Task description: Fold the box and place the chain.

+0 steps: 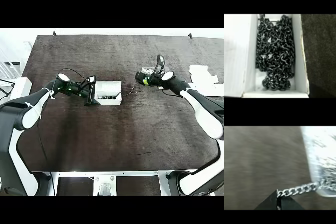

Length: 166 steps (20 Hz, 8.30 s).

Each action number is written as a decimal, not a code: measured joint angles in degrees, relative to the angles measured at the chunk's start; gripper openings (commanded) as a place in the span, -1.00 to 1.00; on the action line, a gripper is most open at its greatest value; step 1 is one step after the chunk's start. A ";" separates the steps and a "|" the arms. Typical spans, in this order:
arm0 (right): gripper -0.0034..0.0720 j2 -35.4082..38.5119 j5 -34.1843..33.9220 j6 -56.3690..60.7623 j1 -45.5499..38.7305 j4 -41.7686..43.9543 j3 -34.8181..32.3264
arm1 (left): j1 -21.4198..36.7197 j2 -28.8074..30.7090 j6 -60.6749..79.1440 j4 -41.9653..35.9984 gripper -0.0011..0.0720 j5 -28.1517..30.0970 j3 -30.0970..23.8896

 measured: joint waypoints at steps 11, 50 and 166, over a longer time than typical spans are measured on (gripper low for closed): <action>-0.87 28.74 2.19 0.00 10.40 -7.28 -10.54 | 0.02 0.00 0.00 0.00 0.30 -0.02 0.00; -0.87 26.23 -11.54 -0.13 23.87 -7.41 -10.80 | 0.02 0.00 -0.02 0.00 0.30 -0.02 0.00; -0.40 -10.19 43.82 -44.92 12.33 -4.63 25.86 | 0.07 0.00 -0.07 0.00 0.29 0.02 0.00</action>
